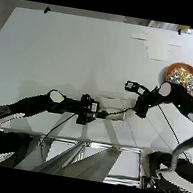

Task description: Fold the box and place the chain.

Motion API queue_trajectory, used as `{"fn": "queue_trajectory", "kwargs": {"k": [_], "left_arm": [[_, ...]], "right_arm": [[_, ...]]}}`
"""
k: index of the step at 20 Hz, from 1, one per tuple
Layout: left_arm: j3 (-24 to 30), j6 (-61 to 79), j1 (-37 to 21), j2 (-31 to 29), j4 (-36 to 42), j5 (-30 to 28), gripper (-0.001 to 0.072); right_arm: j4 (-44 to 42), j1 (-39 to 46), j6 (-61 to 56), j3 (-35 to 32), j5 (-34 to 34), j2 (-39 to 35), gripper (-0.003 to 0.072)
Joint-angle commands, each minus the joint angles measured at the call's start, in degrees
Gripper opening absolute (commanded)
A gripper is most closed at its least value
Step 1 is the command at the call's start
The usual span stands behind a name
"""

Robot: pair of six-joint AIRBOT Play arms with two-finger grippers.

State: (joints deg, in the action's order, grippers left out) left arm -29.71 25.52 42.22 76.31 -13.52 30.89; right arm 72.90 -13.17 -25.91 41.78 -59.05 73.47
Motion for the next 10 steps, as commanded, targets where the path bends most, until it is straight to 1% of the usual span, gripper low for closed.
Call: {"fn": "queue_trajectory", "kwargs": {"k": [1, 2, 3, 4, 5, 7, 10], "left_arm": [[0.0, 0.0, 0.0, 0.0, 0.0, 0.0, 0.0151], [0.0, 0.0, 0.0, 0.0, 0.0, 0.0, 0.0151], [0.0, 0.0, 0.0, 0.0, 0.0, 0.0, 0.0151], [0.0, 0.0, 0.0, 0.0, 0.0, 0.0, 0.0151], [0.0, 0.0, 0.0, 0.0, 0.0, 0.0, 0.0151], [0.0, 0.0, 0.0, 0.0, 0.0, 0.0, 0.0151], [0.0, 0.0, 0.0, 0.0, 0.0, 0.0, 0.0151]], "right_arm": [[-0.2, -0.2, 0.9, 0.0, 1.7, 0.6, 0.0217], [-0.6, -0.2, 0.9, -0.1, 1.6, 1.0, 0.0215], [-1.1, -0.2, 0.9, -0.2, 1.4, 1.6, 0.0174], [-1.6, -0.2, 0.9, -0.4, 1.3, 2.2, 0.0154], [-1.6, -0.2, 0.9, -0.6, 0.7, 2.7, 0.0148], [-1.2, -0.2, 0.9, -0.7, -0.5, 2.8, 0.0016], [-0.6, -0.2, 0.9, -0.7, -1.9, 2.0, 0.0015]]}}
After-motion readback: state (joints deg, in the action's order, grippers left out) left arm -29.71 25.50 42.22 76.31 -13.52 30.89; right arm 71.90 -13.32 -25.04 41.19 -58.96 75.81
